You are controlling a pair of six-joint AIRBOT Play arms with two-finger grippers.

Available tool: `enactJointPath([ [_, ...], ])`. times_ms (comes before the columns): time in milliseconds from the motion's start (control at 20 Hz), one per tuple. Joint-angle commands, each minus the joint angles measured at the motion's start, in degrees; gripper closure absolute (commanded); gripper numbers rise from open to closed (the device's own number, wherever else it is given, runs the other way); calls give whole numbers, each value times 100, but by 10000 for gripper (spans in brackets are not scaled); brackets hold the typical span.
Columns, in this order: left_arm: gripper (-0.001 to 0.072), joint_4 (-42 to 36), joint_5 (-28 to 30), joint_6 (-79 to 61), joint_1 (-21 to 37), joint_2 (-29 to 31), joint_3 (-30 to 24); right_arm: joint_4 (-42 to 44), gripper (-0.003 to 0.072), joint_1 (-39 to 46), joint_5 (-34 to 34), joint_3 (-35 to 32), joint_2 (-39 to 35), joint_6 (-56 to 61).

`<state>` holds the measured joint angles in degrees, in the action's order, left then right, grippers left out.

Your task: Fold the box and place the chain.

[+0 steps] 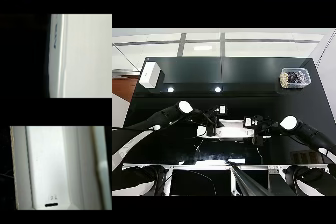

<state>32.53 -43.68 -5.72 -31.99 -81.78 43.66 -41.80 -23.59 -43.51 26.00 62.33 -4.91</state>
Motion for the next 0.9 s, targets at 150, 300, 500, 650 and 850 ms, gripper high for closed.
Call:
enactJointPath([
  [150, 690, 2, 63, 144, -11, 11, -52, -11, -27, 2, -57, -2, 4, 17],
  [300, 690, 2, 136, 214, -11, 11, -52, -22, -27, 2, 72, -107, 4, 11],
  [500, 689, 4, 136, 214, -11, 11, -52, -20, -27, 2, 262, -223, 2, -7],
  [650, 689, 4, 136, 212, -11, 11, -52, -20, -27, 2, 295, -221, -11, -7],
  [850, 689, 4, 133, 214, -11, 11, -52, -17, -27, 2, 411, -221, -37, -7],
])
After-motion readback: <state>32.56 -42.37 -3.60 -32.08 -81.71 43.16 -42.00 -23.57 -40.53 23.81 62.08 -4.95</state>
